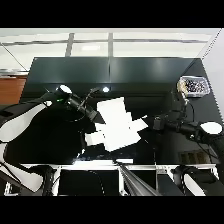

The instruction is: Fold the box and place the chain.

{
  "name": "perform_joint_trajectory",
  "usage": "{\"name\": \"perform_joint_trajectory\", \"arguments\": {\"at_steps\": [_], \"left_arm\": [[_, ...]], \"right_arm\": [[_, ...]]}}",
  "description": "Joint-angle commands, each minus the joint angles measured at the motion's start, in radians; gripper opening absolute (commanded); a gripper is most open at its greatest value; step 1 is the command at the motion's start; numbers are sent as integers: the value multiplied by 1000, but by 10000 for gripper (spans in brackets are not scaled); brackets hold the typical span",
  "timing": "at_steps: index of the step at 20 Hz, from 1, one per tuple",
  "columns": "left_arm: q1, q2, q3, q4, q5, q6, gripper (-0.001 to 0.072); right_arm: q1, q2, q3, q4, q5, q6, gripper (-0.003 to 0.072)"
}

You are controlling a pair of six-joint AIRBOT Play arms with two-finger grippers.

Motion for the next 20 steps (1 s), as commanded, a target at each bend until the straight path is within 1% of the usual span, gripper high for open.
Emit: {"name": "perform_joint_trajectory", "arguments": {"at_steps": [1, 3, 4, 6, 7, 8, 9, 10, 12, 14, 16, 18, 20], "left_arm": [[-6, 19, 18, 55, -6, 19, 24], [-18, 75, 9, 101, 19, 64, 22], [-24, 117, -9, 102, 77, 96, 22], [-48, 219, -74, 50, 259, 230, 23], [-66, 249, -99, 46, 320, 329, 24], [-87, 265, -113, 66, 350, 440, 23], [-109, 269, -113, 92, 367, 492, 23], [-128, 269, -113, 111, 395, 493, 23], [-167, 269, -113, 167, 455, 492, 23], [-204, 269, -114, 201, 512, 500, 23], [-237, 269, -114, 217, 562, 533, 24], [-246, 269, -114, 219, 576, 540, 25], [-245, 269, -114, 220, 554, 537, 25]], "right_arm": [[-27, 1, 126, -174, 119, -1, 647], [-20, 1, 237, -304, 230, -19, 646], [-11, 1, 269, -348, 274, -50, 646], [25, 0, 278, -412, 290, -113, 646], [63, 0, 265, -458, 261, -140, 645], [108, 0, 245, -492, 224, -166, 645], [153, 0, 225, -515, 182, -204, 645], [199, 0, 205, -545, 135, -257, 646], [270, 0, 175, -618, 54, -294, 645], [313, 0, 151, -672, 28, -302, 645], [332, 0, 111, -686, 11, -311, 645], [343, -3, 61, -684, -13, -338, 644], [366, -18, 37, -678, -24, -369, 645]]}}
